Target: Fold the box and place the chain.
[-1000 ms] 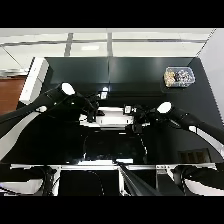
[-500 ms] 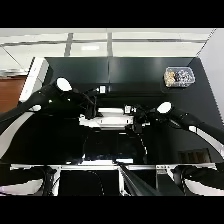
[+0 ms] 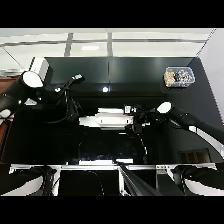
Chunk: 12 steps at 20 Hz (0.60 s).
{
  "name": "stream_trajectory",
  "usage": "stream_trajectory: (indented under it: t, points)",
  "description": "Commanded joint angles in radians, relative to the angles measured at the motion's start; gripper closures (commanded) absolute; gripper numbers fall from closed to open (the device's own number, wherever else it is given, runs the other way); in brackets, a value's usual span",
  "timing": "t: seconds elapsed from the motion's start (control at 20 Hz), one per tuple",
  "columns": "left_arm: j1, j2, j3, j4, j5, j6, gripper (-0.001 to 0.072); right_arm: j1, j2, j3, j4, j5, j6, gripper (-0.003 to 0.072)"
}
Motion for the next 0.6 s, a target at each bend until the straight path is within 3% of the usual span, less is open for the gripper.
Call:
stream_trajectory:
  t: [0.0,0.1,0.2,0.3,0.4,0.55]
  points:
    - [-0.019,0.037,-0.170,-0.336,0.066,-0.001,0.0683,0.001,-0.001,0.000,-0.001,0.002,0.000,0.0433]
    - [-0.122,0.034,-0.223,-0.444,0.328,0.163,0.0683,0.001,-0.001,0.000,-0.001,0.002,0.000,0.0433]
    - [-0.229,0.032,-0.197,-0.419,0.587,0.188,0.0683,0.001,-0.001,0.000,-0.001,0.002,0.000,0.0433]
    - [-0.260,0.011,-0.158,-0.385,0.758,0.186,0.0682,0.001,-0.001,0.000,-0.001,0.002,0.000,0.0433]
    - [-0.241,-0.038,-0.110,-0.338,0.797,0.184,0.0682,0.001,-0.001,0.000,-0.001,0.002,0.000,0.0433]
    - [-0.194,-0.145,-0.021,-0.089,0.690,-0.016,0.0682,0.001,-0.001,0.000,-0.001,0.002,0.000,0.0433]
